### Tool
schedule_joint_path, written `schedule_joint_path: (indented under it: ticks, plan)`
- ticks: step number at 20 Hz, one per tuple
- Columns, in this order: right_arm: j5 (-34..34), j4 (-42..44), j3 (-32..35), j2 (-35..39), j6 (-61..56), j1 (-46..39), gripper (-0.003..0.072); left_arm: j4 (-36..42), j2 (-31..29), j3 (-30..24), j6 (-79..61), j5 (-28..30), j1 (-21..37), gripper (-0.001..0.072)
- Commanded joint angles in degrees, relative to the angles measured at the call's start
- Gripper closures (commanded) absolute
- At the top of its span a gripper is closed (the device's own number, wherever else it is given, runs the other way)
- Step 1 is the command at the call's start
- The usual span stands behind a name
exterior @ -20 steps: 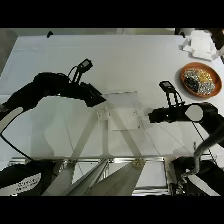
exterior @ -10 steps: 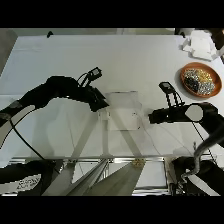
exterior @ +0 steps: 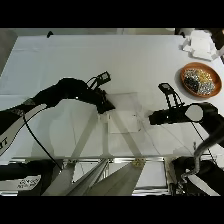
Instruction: Fold the box and place the chain.
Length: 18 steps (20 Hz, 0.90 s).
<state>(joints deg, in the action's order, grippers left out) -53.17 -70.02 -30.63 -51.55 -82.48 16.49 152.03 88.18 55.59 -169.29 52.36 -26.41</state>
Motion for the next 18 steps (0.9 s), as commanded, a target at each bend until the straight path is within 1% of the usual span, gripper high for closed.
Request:
schedule_joint_path:
  ticks: [1,4,6,7,8,9,10,11,13,16,18]
  plan:
    - [-1.0,0.0,0.0,0.0,0.0,0.0,0.0674,0.1,0.9,2.4,-0.2,1.9,-0.8,0.0262]
    - [-1.5,0.0,0.0,0.1,0.0,0.0,0.0674,-1.5,2.1,2.4,-0.2,7.6,-0.7,0.0284]
    - [-1.5,0.0,0.0,0.0,0.0,0.0,0.0674,-1.7,3.0,2.4,-0.2,9.8,-0.7,0.0345]
    - [-1.5,0.0,0.0,0.1,0.0,0.0,0.0674,-1.7,3.1,2.4,-0.2,9.7,-0.7,0.0386]
    - [-1.5,0.0,0.0,0.0,0.0,0.0,0.0674,-1.7,3.1,2.4,-0.2,9.3,-0.7,0.0453]
    - [-1.5,0.0,0.0,0.0,0.0,0.0,0.0674,-1.7,3.1,2.4,-0.2,8.6,-0.7,0.0503]
    - [-1.5,0.0,0.0,0.0,0.0,0.0,0.0674,-1.7,3.1,2.4,-0.2,8.0,-0.7,0.0589]
    - [-1.5,0.0,0.0,0.0,0.0,0.0,0.0674,-1.7,3.1,2.4,-0.2,7.3,-0.7,0.0618]
    - [-1.5,-0.1,0.0,0.1,0.0,0.0,0.0674,-3.2,3.0,2.4,-0.2,6.1,-0.7,0.0702]
    - [-1.5,-0.2,0.0,0.1,0.0,0.0,0.0674,-6.0,2.3,2.4,-0.2,5.3,-0.7,0.07]
    - [-1.5,-0.2,0.0,0.4,0.0,0.0,0.0669,-7.7,1.1,2.4,-0.2,5.9,-0.7,0.07]
